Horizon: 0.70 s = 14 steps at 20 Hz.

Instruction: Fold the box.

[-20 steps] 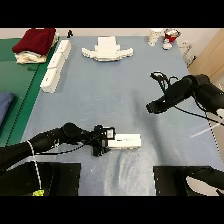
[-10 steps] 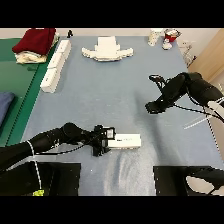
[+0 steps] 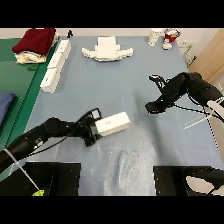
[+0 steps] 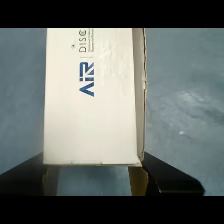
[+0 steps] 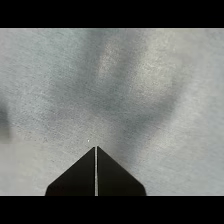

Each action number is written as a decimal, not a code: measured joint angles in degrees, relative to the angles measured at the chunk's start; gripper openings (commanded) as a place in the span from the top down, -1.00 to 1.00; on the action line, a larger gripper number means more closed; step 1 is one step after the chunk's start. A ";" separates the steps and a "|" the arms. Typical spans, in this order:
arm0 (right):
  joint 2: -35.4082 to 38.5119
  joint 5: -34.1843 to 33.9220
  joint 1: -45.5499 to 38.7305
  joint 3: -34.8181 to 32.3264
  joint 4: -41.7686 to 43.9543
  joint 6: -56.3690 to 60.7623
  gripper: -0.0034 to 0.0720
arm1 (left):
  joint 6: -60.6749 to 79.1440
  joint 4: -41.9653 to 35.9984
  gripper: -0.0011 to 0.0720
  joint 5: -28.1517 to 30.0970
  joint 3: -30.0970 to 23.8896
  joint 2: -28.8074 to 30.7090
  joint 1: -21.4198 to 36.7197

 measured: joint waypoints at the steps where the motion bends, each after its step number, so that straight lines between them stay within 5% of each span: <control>1: 0.00 0.00 0.00 0.00 0.00 0.00 0.86 | -5.84 4.98 -0.04 -2.43 0.00 2.40 3.98; 5: 0.00 -0.02 0.02 0.00 0.00 0.02 0.86 | -21.05 19.04 -0.04 -11.17 0.00 10.19 23.30; 9: 0.00 -0.02 0.00 0.00 0.02 0.02 0.86 | -26.21 24.11 -0.04 -16.06 0.00 13.97 43.56; 14: 0.00 -0.02 0.00 0.00 0.02 0.02 0.86 | -28.17 25.86 -0.04 -13.44 0.22 10.93 55.45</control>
